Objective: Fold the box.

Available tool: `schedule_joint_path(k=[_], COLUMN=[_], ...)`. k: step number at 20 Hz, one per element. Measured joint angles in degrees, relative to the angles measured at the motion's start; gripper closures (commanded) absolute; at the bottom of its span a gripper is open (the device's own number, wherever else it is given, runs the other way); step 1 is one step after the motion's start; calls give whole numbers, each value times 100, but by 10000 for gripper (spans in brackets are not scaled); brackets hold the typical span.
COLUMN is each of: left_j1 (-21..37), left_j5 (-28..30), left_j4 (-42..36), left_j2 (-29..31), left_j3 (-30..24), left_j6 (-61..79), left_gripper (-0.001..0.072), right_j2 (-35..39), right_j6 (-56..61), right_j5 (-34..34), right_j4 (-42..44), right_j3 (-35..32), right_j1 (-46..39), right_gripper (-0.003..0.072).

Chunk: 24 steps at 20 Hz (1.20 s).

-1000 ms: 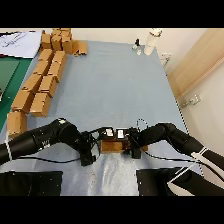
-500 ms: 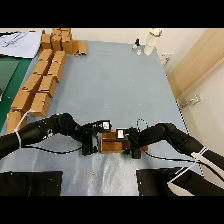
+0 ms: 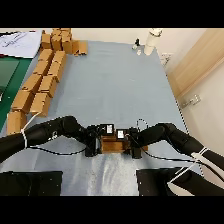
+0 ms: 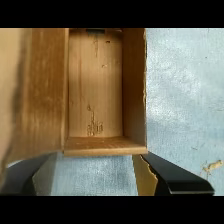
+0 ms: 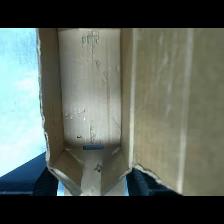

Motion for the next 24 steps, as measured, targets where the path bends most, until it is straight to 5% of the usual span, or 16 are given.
schedule_joint_path(k=[16, 17, 18, 24], left_j1=[-293, -299, -306, -313], left_j5=[428, 446, 450, 426], left_j4=[-61, -57, -50, -2], left_j2=[-240, -251, -254, -280], left_j3=[2, 2, 2, 2], left_j6=[-59, -59, -63, -72], left_gripper=[13, 51, 181, 201], right_j2=[0, 0, 0, 0], right_j6=[11, 11, 7, -7], right_j5=[-15, -15, -13, -7], right_j4=[-50, -50, -50, -57], right_j3=[-2, -2, -2, 4], right_j1=[0, 0, 0, 9], right_gripper=[171, 171, 171, 171])
